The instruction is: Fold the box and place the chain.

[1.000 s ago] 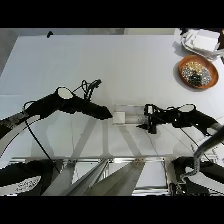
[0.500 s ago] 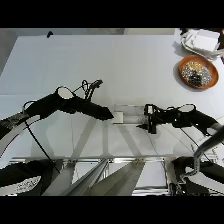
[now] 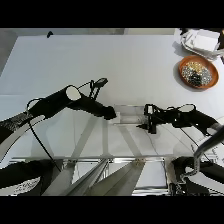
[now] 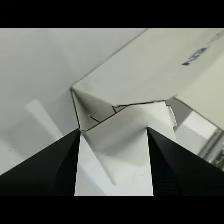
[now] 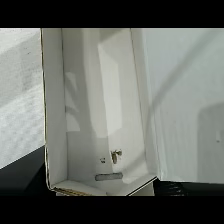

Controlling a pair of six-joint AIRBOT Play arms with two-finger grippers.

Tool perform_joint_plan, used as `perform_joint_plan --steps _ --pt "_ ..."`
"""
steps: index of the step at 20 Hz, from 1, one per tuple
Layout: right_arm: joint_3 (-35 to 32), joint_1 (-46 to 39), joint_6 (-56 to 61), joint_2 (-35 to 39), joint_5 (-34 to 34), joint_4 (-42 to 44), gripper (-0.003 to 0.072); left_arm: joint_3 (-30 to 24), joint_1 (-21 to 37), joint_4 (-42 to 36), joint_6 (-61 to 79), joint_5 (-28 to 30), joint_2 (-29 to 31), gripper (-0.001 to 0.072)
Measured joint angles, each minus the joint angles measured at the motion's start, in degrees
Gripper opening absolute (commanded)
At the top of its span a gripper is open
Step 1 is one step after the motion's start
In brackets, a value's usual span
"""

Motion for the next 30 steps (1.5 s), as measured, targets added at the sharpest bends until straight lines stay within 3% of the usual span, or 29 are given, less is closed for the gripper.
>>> perform_joint_plan --steps 7,22,30 --pt "0.0 0.0 -0.02 0.0 0.02 -0.02 0.0417 4.74 -4.28 12.02 -14.16 -1.29 -0.63 0.0454" --pt "0.0 0.0 -0.02 0.0 0.0 0.0 0.0416 6.56 -6.6 14.38 -21.09 -1.2 -1.31 0.0454" --pt "0.0 0.0 -0.02 0.0 -0.02 -0.04 0.0417 10.69 -9.84 18.95 -28.3 -2.21 -4.48 0.0454"
